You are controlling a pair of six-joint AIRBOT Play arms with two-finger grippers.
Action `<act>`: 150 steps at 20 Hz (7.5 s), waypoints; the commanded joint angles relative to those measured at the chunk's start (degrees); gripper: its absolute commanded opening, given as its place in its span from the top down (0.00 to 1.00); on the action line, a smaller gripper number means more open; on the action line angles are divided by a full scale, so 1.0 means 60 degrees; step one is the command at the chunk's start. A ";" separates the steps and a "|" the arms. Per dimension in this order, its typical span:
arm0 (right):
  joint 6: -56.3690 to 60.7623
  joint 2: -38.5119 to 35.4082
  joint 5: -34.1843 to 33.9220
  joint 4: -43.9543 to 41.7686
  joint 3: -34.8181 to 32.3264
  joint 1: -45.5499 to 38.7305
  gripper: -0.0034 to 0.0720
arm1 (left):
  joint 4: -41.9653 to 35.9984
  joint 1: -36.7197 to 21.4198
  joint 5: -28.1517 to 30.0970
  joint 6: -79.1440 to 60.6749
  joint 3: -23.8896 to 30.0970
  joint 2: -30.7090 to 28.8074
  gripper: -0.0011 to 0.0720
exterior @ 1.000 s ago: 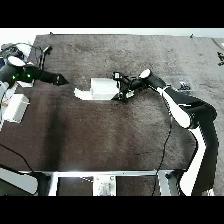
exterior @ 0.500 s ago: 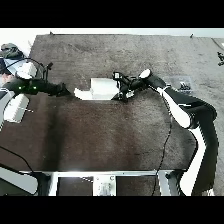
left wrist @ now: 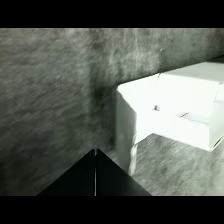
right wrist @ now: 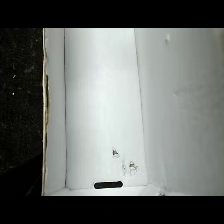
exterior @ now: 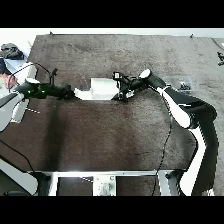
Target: Fold the box and place the chain.
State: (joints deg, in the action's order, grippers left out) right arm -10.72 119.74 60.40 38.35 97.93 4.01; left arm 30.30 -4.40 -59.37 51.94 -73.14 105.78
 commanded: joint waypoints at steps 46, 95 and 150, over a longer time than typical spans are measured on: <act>0.0000 0.0004 0.0000 0.0000 0.0004 -0.0007 0.59 | -0.0761 0.1552 -0.0510 -0.0375 -0.1290 0.0127 0.55; 0.0000 0.0004 0.0000 0.0000 0.0004 -0.0007 0.59 | 1.0032 0.5042 -0.2302 1.0633 -0.6612 0.1956 0.57; 0.0000 0.0004 0.0004 0.0000 0.0004 -0.0007 0.59 | -0.1938 0.1140 0.1555 -0.6237 0.0852 -0.2473 0.14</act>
State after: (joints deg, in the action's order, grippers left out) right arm -10.72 119.77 60.38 38.37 97.93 3.99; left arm 29.41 5.13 -51.55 26.55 -71.88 91.35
